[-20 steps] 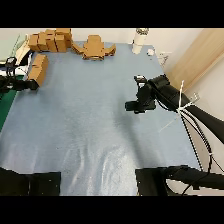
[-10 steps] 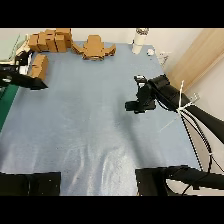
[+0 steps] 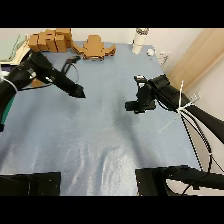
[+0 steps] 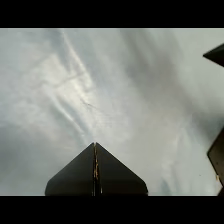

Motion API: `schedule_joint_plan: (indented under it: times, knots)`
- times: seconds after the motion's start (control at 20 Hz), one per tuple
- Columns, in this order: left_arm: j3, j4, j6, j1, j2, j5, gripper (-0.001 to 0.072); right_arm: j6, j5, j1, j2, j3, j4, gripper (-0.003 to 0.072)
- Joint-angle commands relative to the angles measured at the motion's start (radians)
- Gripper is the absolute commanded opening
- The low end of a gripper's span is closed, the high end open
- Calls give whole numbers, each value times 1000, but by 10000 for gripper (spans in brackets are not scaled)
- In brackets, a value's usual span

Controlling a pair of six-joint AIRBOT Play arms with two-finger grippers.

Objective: Fold the box.

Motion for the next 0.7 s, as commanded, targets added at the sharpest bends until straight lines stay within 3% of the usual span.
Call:
schedule_joint_plan:
  times: [0.0,0.15,0.65]
  knots:
    - [6,45,-103,-119,-10,-42,12,0,0,0,0,1,0,3]
    - [6,44,-102,-162,-15,-107,12,0,0,0,0,1,0,3]
    - [6,40,-102,-189,-15,-105,12,0,0,0,0,1,0,3]
